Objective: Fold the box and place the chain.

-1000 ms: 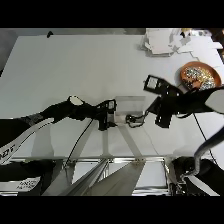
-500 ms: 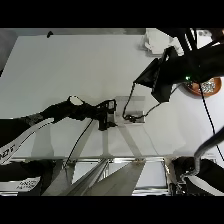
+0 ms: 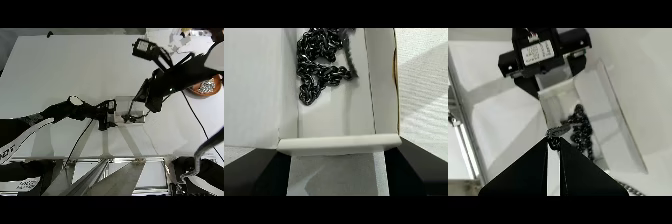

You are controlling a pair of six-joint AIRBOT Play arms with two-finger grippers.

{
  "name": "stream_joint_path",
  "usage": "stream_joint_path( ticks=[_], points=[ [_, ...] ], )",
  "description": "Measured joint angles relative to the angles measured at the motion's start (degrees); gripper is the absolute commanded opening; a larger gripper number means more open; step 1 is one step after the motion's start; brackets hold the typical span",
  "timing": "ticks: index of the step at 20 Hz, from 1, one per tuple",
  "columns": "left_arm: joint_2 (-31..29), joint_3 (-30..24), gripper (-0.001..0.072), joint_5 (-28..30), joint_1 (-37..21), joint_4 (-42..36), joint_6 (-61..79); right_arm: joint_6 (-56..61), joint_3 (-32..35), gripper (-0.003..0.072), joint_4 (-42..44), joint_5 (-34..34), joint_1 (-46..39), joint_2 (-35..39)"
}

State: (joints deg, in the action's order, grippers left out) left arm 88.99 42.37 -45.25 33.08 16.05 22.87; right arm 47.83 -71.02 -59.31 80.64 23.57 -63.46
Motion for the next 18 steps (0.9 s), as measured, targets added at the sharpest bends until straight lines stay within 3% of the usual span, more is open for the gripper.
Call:
stream_joint_path(
  ticks=[5,8,11,14,15,17,18],
  points=[
    [0.0,0.0,0.0208,0.0,0.0,0.02,0.02,-0.94,13.49,0.0023,0.15,-9.07,0.0,-0.59],
    [0.0,0.0,0.0209,0.0,0.0,0.02,0.02,-1.14,19.26,0.0181,0.0,-13.7,0.0,-2.75],
    [0.0,0.0,0.0208,0.0,0.0,0.02,0.02,-0.48,21.73,0.0245,-0.04,-15.72,0.0,-5.03],
    [0.0,0.0,0.0208,0.0,0.0,0.02,0.0,3.1,21.68,0.024,-1.79,-14.82,-0.02,-4.9],
    [0.0,0.0,0.0208,0.02,0.0,0.02,0.0,4.31,20.79,0.0197,-3.02,-13.68,-0.26,-4.37],
    [0.0,0.0,0.0208,0.02,0.0,0.02,0.0,6.56,17.81,0.0018,-5.88,-11.39,-1.97,-3.19],
    [0.0,0.0,0.0208,0.02,0.0,0.02,0.0,7.19,16.17,0.0019,-6.49,-10.62,-3.45,-2.75]
  ],
)
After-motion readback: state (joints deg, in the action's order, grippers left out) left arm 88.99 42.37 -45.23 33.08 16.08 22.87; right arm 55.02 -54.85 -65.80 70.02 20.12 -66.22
